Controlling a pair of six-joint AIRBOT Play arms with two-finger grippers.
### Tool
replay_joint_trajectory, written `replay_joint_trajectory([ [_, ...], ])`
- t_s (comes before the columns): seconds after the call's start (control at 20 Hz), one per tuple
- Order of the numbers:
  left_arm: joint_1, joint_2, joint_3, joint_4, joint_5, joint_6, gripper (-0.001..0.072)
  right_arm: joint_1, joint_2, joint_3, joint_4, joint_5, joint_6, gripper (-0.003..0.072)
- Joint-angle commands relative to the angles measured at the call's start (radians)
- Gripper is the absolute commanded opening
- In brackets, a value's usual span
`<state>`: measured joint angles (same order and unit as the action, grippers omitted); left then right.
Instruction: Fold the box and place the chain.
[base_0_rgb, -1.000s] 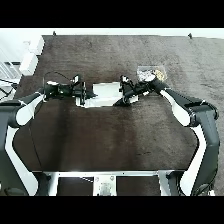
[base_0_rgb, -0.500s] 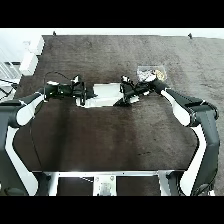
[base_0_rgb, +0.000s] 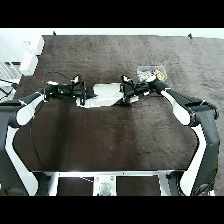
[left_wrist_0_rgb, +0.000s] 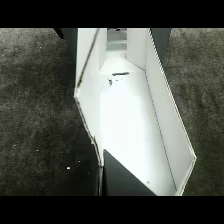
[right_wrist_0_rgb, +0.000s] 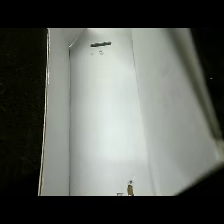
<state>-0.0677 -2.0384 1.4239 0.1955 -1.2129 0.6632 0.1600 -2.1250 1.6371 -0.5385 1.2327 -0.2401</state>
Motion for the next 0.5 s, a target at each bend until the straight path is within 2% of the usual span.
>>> replay_joint_trajectory([
  [0.0, 0.001, 0.001, 0.001, 0.001, -0.001, 0.000, 0.0021, 0.000, -0.002, 0.000, -0.013, -0.013, -0.005, 0.0604],
  [0.45, 0.001, 0.001, 0.001, 0.001, 0.000, 0.000, 0.0021, 0.000, -0.003, 0.000, -0.046, -0.021, -0.007, 0.0603],
])
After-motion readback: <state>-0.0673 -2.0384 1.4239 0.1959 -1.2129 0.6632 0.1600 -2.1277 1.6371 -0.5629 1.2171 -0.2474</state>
